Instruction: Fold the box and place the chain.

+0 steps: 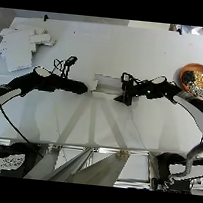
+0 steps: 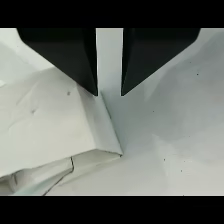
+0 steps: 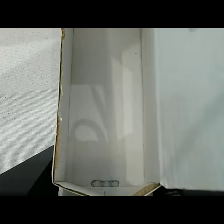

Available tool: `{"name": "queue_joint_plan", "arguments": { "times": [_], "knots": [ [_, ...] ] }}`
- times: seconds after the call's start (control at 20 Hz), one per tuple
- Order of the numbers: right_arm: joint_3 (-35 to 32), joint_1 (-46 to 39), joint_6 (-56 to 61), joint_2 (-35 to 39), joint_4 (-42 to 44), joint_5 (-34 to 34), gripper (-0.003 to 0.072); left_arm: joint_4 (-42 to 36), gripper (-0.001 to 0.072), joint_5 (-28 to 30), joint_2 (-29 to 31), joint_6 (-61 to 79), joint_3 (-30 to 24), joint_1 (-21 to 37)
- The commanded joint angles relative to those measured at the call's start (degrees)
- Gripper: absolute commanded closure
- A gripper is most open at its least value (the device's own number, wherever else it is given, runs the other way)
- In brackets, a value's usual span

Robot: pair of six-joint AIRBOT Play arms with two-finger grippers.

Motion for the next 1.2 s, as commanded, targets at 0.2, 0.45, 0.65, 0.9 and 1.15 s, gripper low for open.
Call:
{"name": "queue_joint_plan", "arguments": {
  "times": [0.2,0.45,0.65,0.9,1.15],
  "knots": [
    [0.0,0.0,0.0,0.0,0.0,0.0,0.022,-6.8,0.0536,-4.1,0.0,0.4,0.0,4.3],
    [0.0,0.0,0.0,0.0,0.0,0.0,0.022,-6.9,0.0415,-7.1,-0.9,4.3,0.0,3.7],
    [0.0,0.0,0.0,0.0,0.0,0.0,0.022,-7.1,0.0415,-9.5,-2.4,5.6,0.0,3.7],
    [0.0,0.0,0.0,0.0,0.0,0.0,0.022,-13.9,0.0414,-9.4,-2.6,12.3,0.0,3.7],
    [0.0,0.0,0.0,0.0,0.0,0.0,0.022,-13.3,0.031,-8.7,-2.6,14.6,0.0,3.3]
  ]
}}
